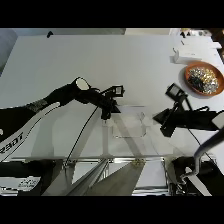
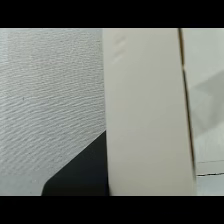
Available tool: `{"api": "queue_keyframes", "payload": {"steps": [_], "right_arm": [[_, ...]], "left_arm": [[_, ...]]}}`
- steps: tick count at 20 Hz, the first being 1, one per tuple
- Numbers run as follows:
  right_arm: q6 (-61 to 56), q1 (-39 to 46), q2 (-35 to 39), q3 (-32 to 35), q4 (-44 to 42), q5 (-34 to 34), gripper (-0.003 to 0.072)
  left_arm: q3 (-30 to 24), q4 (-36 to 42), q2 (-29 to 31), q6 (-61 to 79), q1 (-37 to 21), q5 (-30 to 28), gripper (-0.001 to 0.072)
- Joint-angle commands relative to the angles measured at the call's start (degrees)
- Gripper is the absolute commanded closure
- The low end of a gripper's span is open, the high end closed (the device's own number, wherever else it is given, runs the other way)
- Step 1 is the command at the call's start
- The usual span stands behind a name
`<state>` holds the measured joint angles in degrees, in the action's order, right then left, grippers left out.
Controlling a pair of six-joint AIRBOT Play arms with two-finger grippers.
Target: Fold the box and place the chain.
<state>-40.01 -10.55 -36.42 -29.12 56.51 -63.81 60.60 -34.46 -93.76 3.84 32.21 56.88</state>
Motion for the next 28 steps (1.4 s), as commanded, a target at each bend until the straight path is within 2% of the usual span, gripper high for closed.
{"api": "queue_keyframes", "payload": {"steps": [1,5,8,11,12,14,17,22,28], "right_arm": [[7.8,-6.6,-1.6,3.1,0.9,-0.4,0.0663],[8.6,-11.8,-3.5,3.2,5.7,1.4,0.0663],[8.6,-12.2,-3.5,5.3,8.9,6.2,0.066],[8.6,-15.1,-2.2,9.2,13.4,10.1,0.0552],[8.6,-16.2,-1.2,10.5,14.8,11.5,0.0485],[8.6,-18.4,1.2,13.0,16.8,15.4,0.0226],[8.6,-22.3,3.5,16.4,17.0,22.9,-0.0013],[8.6,-28.5,3.4,19.3,17.0,31.6,-0.0012],[8.7,-28.7,-0.9,19.3,17.0,36.3,-0.0011]], "left_arm": [[0.0,0.1,0.0,0.0,0.0,0.0,0.0697],[0.0,0.1,0.0,0.0,0.0,0.0,0.0697],[0.0,0.1,0.0,0.0,0.0,-0.1,0.0697],[0.0,0.1,0.0,0.0,0.0,-0.1,0.0697],[0.0,0.1,0.0,0.0,0.0,0.0,0.0697],[0.0,0.1,0.0,0.0,0.0,0.0,0.0697],[0.0,0.1,0.0,0.0,0.0,0.0,0.0697],[0.0,0.1,0.0,0.0,0.0,0.0,0.0697],[0.0,0.1,0.0,0.0,0.0,0.0,0.0697]]}}
